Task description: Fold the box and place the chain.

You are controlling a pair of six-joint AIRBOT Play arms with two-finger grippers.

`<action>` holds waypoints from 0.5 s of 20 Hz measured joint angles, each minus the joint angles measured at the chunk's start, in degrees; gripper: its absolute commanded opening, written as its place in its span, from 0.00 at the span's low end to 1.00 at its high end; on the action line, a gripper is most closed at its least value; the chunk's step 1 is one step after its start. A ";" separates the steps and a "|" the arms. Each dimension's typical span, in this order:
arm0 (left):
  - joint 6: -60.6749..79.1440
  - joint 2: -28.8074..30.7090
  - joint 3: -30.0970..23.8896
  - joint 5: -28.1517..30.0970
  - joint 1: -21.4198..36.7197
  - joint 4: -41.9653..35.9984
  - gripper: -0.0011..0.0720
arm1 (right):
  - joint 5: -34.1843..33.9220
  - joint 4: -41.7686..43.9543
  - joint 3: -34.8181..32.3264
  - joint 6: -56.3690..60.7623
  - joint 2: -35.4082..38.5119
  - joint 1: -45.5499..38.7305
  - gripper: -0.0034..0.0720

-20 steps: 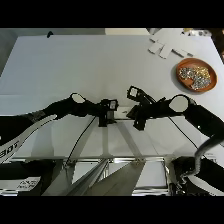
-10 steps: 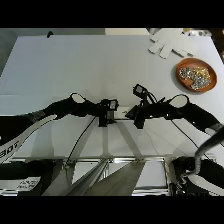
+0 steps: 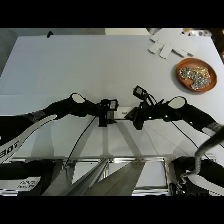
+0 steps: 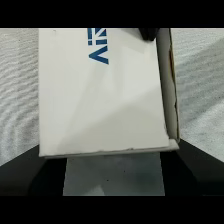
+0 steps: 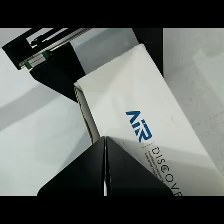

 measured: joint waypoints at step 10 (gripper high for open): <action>0.02 0.00 0.00 0.09 0.00 0.00 0.39 | -1.55 -0.63 0.35 1.46 3.65 0.00 0.06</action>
